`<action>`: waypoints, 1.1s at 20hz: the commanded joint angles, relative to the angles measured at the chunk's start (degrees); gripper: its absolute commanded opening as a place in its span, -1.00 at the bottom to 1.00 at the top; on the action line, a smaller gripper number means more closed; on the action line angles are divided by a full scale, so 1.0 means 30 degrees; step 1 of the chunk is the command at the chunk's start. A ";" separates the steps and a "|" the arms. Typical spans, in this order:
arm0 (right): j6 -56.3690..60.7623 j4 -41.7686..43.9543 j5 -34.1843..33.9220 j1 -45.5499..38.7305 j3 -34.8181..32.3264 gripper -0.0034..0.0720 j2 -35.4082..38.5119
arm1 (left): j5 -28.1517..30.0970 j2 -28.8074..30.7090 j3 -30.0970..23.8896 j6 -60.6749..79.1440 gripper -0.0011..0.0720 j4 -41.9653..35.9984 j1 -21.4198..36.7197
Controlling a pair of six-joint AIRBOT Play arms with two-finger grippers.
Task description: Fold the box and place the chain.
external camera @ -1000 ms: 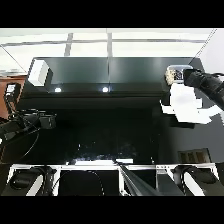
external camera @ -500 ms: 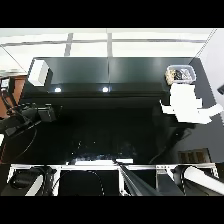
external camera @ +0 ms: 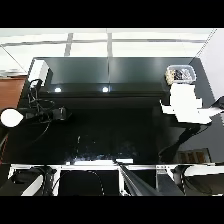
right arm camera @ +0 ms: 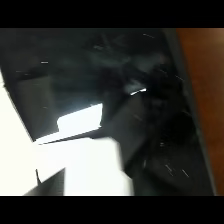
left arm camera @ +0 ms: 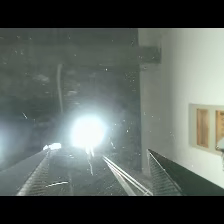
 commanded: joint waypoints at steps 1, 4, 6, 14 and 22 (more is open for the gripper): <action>-0.1865 -0.0510 0.0568 0.0860 0.0466 -0.49 -0.0612 | 0.0015 -0.1180 0.0408 -0.0015 0.97 -0.0335 -0.0007; -0.2084 -0.0153 0.2324 0.1107 0.0554 -0.87 -0.0036 | -0.0029 -0.1180 0.0408 0.0000 0.97 -0.0321 -0.0007; -0.2069 0.1115 0.2863 0.1413 0.0328 -0.87 0.1056 | 0.0000 -0.1180 0.0408 0.0000 0.97 -0.0321 -0.0007; -0.0612 0.7002 -0.1996 0.6178 -0.8641 -0.87 0.9865 | 0.0685 -0.1209 0.0364 0.0954 0.97 -0.1180 -0.0219; 0.0364 1.5052 -1.3486 1.8710 -1.9773 -0.87 1.6568 | 0.0772 -0.5195 0.2011 1.0010 0.97 -1.2145 -0.1049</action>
